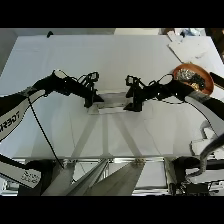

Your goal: Fold the box and place the chain.

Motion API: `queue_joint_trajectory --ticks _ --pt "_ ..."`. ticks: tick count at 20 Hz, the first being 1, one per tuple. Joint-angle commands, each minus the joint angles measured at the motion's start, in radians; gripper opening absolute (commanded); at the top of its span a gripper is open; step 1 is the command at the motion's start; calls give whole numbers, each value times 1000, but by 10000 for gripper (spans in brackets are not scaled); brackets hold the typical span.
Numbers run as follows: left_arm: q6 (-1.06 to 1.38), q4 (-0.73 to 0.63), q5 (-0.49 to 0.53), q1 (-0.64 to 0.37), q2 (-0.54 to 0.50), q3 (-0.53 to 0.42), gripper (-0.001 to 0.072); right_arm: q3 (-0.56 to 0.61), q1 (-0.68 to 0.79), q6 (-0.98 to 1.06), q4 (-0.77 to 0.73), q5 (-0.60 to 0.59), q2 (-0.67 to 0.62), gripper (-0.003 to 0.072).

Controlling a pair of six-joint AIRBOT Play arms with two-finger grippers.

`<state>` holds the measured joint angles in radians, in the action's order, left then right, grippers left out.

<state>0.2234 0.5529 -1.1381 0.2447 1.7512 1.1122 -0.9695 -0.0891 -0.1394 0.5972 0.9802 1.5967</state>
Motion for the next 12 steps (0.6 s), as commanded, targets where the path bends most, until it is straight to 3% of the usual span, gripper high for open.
queue_joint_trajectory --ticks 1,6,12 --pt "0 0 0 0 0 0 12 -11 13 -31 -7 86 37 693" --pt "0 0 0 0 0 0 12 -11 12 -106 -106 74 87 693" --pt "0 0 0 0 0 0 12 -11 11 -105 -82 43 108 693"
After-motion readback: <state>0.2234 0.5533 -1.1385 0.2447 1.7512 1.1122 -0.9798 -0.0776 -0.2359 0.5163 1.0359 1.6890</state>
